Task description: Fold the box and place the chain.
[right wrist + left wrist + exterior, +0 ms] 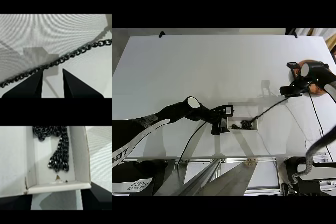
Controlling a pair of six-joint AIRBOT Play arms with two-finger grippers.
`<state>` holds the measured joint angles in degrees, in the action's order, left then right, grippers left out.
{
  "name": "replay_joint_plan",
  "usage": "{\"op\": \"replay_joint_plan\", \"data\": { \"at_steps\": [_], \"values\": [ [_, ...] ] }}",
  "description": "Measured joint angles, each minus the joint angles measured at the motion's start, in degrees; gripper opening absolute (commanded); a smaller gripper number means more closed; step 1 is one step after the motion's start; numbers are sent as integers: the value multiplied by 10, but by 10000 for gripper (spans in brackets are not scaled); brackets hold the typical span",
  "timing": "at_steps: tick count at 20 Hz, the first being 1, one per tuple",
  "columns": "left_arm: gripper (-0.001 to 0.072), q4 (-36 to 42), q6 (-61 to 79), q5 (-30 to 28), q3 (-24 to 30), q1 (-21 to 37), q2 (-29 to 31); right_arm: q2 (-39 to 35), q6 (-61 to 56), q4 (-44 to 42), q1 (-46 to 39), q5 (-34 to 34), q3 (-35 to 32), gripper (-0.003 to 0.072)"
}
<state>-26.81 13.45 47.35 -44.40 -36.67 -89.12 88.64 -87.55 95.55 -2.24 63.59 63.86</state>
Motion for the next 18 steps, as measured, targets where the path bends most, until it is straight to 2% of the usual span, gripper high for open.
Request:
{"op": "replay_joint_plan", "data": {
  "at_steps": [5,6,8,9,10,11,18],
  "values": [
    [334,0,0,0,0,0,0,10,-7,-1,0,-12,-10,276],
    [334,0,0,0,0,0,0,12,-7,-1,0,-14,-11,250],
    [334,0,0,0,0,0,0,15,-8,-2,0,-16,-12,148],
    [334,0,0,0,0,0,0,16,-9,-3,0,-16,-12,146],
    [334,0,0,0,0,0,0,16,-8,-3,0,-16,-12,101],
    [334,0,0,0,0,0,0,16,-7,-4,0,-16,-12,14],
    [334,0,0,0,0,0,0,-5,19,-14,0,-10,-13,16]
  ]
}}
